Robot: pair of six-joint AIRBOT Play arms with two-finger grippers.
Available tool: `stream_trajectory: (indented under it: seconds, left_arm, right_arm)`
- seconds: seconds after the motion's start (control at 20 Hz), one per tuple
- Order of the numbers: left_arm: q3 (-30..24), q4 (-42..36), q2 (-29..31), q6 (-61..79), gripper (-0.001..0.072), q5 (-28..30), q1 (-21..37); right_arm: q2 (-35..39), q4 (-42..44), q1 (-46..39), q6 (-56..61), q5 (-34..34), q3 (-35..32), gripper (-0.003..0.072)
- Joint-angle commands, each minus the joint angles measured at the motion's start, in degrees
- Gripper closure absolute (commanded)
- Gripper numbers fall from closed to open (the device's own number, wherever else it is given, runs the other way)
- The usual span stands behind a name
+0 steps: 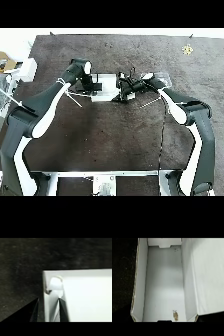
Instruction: Fold the box and place the chain.
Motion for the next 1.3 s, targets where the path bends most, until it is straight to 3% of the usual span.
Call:
stream_trajectory:
  seconds: [0.0, 0.1, 0.25, 0.4, 0.45, 0.55, 0.7, 1.1, 1.15, 1.2, 1.25]
  left_arm:
    - [0.9, 9.0, -1.4, -5.2, 0.0484, -0.1, -2.3]
    - [1.4, 11.9, -2.0, -7.7, 0.0489, -1.2, -3.2]
    - [1.4, 11.9, -2.0, -7.7, 0.0546, -1.3, -3.3]
    - [1.4, 11.0, -2.0, -8.0, 0.0548, -1.1, -3.3]
    - [1.4, 10.3, -2.1, -8.0, 0.0627, -1.0, -3.2]
    - [1.4, 8.1, -2.3, -8.0, 0.0679, -0.6, -3.1]
    - [1.4, 6.5, -2.3, -6.9, 0.0699, 0.5, -3.0]
    - [1.4, 0.1, -2.3, -3.5, 0.0694, -0.3, -0.3]
    - [1.4, -0.8, -2.3, -3.4, 0.0563, -0.3, -0.2]
    - [1.4, -1.2, -2.3, -2.2, 0.0496, -0.1, -0.2]
    - [1.4, -1.5, -2.3, -1.5, 0.0496, -0.1, -0.2]
  right_arm:
    - [0.0, 0.0, 0.0, 0.0, 0.0, 0.0, 0.0382]
    - [0.0, 0.0, 0.0, 0.0, 0.0, 0.0, 0.0383]
    - [0.0, 0.0, 0.0, 0.0, 0.0, 0.0, 0.0382]
    - [0.0, 0.0, 0.0, 0.0, 0.0, 0.0, 0.0383]
    - [0.0, 0.0, 0.0, 0.0, 0.0, 0.0, 0.0383]
    - [0.0, 0.0, 0.0, 0.0, 0.0, 0.0, 0.0383]
    - [0.0, 0.0, 0.0, 0.0, 0.0, 0.0, 0.0383]
    - [0.0, 0.0, 0.0, 0.0, 0.0, 0.0, 0.0382]
    - [0.0, 0.0, 0.0, 0.0, 0.0, 0.0, 0.0383]
    - [0.0, 0.0, 0.0, 0.0, 0.0, 0.0, 0.0383]
    - [0.0, 0.0, 0.0, 0.0, 0.0, 0.0, 0.0383]
